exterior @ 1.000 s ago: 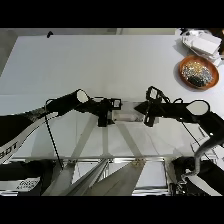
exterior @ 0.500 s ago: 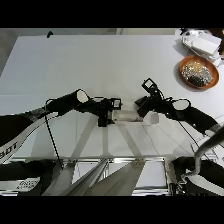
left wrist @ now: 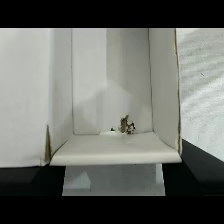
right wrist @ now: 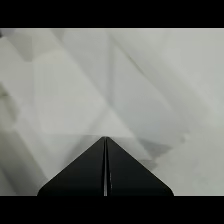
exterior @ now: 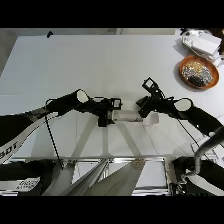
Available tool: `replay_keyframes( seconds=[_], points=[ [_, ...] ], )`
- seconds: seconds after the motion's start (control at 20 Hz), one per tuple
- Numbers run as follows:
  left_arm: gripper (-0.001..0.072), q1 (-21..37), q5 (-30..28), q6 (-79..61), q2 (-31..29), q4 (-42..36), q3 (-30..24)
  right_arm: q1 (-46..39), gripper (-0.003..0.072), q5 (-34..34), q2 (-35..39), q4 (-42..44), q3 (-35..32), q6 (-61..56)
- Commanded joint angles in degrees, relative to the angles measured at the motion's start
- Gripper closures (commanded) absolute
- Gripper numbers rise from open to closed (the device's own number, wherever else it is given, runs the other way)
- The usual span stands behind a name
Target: Fold the box and place the chain.
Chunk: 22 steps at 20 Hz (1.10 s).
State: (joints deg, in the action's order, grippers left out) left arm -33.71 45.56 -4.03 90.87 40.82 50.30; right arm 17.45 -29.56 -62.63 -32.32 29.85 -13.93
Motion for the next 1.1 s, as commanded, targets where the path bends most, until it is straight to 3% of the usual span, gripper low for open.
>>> replay_keyframes(
  seconds=[0.0, 0.3, 0.45, 0.75, 0.8, 0.85, 0.9, 1.05],
  points=[
    [0.0576, 0.04, 0.11, 0.0, 0.02, -0.02, -0.04, 0.04, 0.0671, -9.29, 5.9, -5.97, 0.35, -3.13],
    [0.0576, 0.04, 0.11, 0.0, 0.02, -0.02, -0.04, 0.04, 0.0672, -20.57, 7.89, -28.96, 0.35, -7.19],
    [0.0576, 0.04, 0.11, 0.0, 0.02, -0.02, -0.04, 0.04, 0.0669, -23.96, 8.83, -30.88, 0.35, -3.65],
    [0.0576, 0.04, 0.11, 0.0, 0.02, -0.02, -0.04, -0.44, 0.0623, -23.69, 10.25, -37.13, 0.33, 2.73],
    [0.0576, 0.04, 0.11, 0.0, 0.02, -0.02, -0.04, -0.44, 0.0549, -24.22, 10.23, -39.36, 0.33, 3.28],
    [0.0576, 0.04, 0.11, 0.0, 0.02, -0.02, -0.04, -0.44, 0.0418, -24.44, 10.08, -40.3, 0.31, 4.24],
    [0.0576, 0.04, 0.11, 0.0, 0.02, -0.02, -0.04, -0.44, 0.0371, -24.15, 9.51, -40.33, 0.31, 5.81],
    [0.0576, 0.04, 0.13, 0.0, 0.02, -0.02, -0.04, 1.01, 0.0393, -20.55, 5.49, -35.69, 0.31, 8.66]
  ],
)
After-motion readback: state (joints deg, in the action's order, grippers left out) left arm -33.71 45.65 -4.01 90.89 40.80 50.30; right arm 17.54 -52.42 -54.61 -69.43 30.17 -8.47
